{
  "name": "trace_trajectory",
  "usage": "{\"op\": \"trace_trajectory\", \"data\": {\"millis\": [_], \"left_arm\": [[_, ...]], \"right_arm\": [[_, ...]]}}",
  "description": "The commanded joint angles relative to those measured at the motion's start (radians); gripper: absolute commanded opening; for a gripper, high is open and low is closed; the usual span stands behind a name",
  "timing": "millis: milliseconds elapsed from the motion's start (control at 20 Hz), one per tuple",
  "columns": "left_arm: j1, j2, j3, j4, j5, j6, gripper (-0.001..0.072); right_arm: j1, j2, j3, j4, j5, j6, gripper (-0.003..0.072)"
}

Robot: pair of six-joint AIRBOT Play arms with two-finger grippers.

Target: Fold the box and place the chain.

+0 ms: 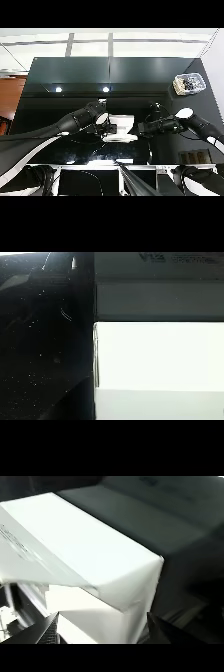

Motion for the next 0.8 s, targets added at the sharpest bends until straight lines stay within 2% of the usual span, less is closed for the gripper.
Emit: {"op": "trace_trajectory", "data": {"millis": [0, 350, 550, 600, 750], "left_arm": [[0.001, 0.0, 0.001, 0.0, -0.002, 0.0, 0.0025], [0.001, 0.0, 0.001, 0.0, -0.002, 0.0, 0.0025], [0.0, 0.0, 0.001, 0.0, -0.002, 0.0, 0.0025], [0.001, 0.0, 0.001, 0.0, -0.002, 0.0, 0.0025], [0.001, 0.0, 0.001, 0.0, -0.001, 0.0, 0.0025]], "right_arm": [[0.087, 0.0, 0.069, -0.179, -0.073, 0.19, 0.0637], [0.241, 0.0, 0.186, -0.446, -0.106, 0.528, 0.0636], [0.267, 0.0, 0.213, -0.496, -0.086, 0.621, 0.0635], [0.273, 0.0, 0.214, -0.506, -0.087, 0.642, 0.0559], [0.301, 0.0, 0.225, -0.559, -0.08, 0.697, 0.0554]]}}
